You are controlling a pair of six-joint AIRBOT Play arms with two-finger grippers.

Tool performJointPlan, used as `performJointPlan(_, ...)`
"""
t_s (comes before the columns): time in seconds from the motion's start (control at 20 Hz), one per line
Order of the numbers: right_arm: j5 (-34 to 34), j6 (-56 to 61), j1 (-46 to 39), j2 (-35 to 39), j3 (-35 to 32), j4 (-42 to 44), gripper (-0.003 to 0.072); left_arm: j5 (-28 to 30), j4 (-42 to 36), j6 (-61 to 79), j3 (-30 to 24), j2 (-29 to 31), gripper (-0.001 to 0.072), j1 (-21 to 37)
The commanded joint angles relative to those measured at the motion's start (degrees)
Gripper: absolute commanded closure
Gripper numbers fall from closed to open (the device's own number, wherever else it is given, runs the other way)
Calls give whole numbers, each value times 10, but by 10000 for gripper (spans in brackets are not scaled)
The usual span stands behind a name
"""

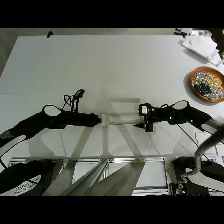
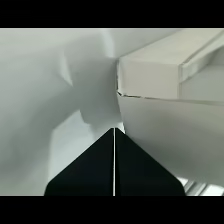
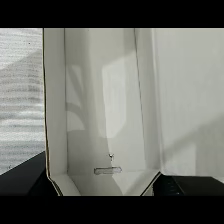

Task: Fold the box and place the chain.

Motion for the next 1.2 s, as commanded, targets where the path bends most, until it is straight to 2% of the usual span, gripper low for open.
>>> performJointPlan(0.0, 0, 0, 0, 0, 0, 0, 221, -23, -83, 107, 1, 0, 696, -1)
performJointPlan(0.05, 0, 0, 0, 0, 0, 0, 221, -27, -85, 113, 1, 0, 689, -1)
performJointPlan(0.2, 0, 0, 0, 0, 0, 0, 221, -38, -89, 115, 1, 0, 505, -1)
performJointPlan(0.3, 0, 0, 0, 0, 0, 0, 221, -38, -89, 115, 1, 0, 440, -1)
performJointPlan(0.35, 0, 0, 0, 0, 0, 0, 221, -38, -91, 115, 1, -1, 356, -1)
performJointPlan(0.4, 0, 0, 0, 0, 0, 0, 221, -38, -92, 115, 1, -1, 303, -1)
performJointPlan(0.55, 0, 0, 0, 0, 0, 0, 221, -39, -93, 115, 1, -1, 281, -1)
performJointPlan(0.6, 0, 0, 0, 0, 0, 0, 221, -39, -93, 113, 1, -1, 223, -1)
performJointPlan(0.65, 0, 0, 0, 0, 0, 0, 221, -38, -92, 113, 1, -1, 194, -1)
performJointPlan(0.9, 0, 0, 0, 0, 0, 0, 221, -30, -116, 113, 3, -10, 202, -4)
performJointPlan(1.15, 0, 0, 0, 0, 0, 0, 221, 0, -87, 59, 50, -42, 216, -51)
